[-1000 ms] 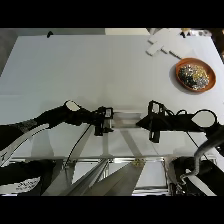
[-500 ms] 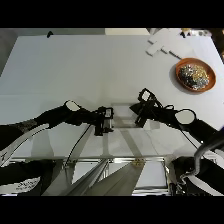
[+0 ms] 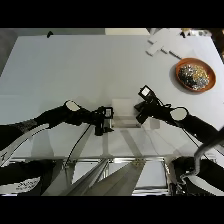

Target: Fold the box and place the chain.

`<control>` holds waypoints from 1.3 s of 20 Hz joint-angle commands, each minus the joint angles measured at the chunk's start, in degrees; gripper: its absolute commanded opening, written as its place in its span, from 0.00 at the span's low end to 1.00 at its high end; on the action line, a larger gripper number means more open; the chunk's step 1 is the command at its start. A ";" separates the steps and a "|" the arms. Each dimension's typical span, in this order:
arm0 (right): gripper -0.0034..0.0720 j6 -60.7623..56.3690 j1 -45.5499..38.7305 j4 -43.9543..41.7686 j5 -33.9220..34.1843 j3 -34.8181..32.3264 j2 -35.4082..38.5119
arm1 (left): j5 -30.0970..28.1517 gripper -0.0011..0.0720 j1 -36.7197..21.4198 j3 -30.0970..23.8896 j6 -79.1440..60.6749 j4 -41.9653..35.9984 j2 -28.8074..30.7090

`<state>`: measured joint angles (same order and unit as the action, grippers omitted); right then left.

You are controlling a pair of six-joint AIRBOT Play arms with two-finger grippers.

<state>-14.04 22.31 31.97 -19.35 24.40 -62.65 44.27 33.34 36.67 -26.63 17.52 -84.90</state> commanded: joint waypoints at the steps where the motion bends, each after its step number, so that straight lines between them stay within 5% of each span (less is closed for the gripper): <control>1: 0.06 -4.61 -0.76 5.99 -5.77 0.02 0.09 | 0.11 0.03 -0.04 0.00 -0.15 0.07 0.04; 5: 0.06 -4.59 -2.29 8.46 -12.48 1.84 7.15 | 0.11 0.03 -0.04 0.00 -0.15 0.09 0.04; 10: 0.06 -4.57 -12.35 30.23 -32.89 3.26 16.15 | 0.11 0.03 -0.04 0.00 -0.15 0.09 0.04; 13: 0.08 1.64 -13.44 34.07 -34.58 2.84 15.76 | 0.11 0.03 -0.04 0.00 -0.15 0.07 0.04; 15: 0.58 6.73 -12.66 33.73 -32.92 2.78 14.08 | 0.13 0.03 -0.04 0.00 -0.15 0.07 0.04; 16: 0.59 8.87 -11.65 33.77 -32.37 2.73 12.85 | 0.11 0.03 -0.04 0.00 -0.15 0.09 0.04; 19: 0.35 18.53 -6.93 33.22 -32.54 2.71 8.26 | 0.13 0.03 -0.04 0.00 -0.15 0.09 0.04; 26: 0.34 25.09 -4.52 23.34 -28.55 2.73 3.87 | 0.11 0.03 -0.04 0.00 -0.15 0.07 0.04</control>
<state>7.88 17.12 59.99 -49.15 27.16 -57.65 44.40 33.34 36.67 -26.76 17.58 -84.90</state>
